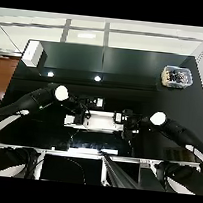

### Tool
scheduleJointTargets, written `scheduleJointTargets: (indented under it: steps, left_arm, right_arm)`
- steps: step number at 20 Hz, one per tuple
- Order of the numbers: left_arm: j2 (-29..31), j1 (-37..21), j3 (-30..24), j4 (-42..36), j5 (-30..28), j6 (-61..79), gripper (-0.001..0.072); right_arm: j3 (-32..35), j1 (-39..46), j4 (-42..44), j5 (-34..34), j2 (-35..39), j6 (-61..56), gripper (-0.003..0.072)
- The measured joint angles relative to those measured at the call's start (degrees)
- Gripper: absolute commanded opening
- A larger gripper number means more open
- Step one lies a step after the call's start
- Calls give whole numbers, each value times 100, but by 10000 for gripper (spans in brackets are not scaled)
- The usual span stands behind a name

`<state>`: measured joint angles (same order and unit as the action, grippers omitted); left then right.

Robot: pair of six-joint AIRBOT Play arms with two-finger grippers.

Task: Fold the box and place the chain.

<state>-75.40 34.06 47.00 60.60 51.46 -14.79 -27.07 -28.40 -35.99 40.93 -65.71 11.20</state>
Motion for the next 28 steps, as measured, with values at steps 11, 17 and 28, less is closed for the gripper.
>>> scheduleJointTargets:
  steps: [11,17,28]
  left_arm:
    - [0,0,0,0,-2,-2,26]
    - [0,0,0,0,-7,-2,26]
    - [0,0,0,0,-7,0,26]
  right_arm:
    - [37,90,442,2,-94,396,692]
    - [120,83,428,-20,-138,424,692]
    - [131,83,422,-24,-142,428,692]
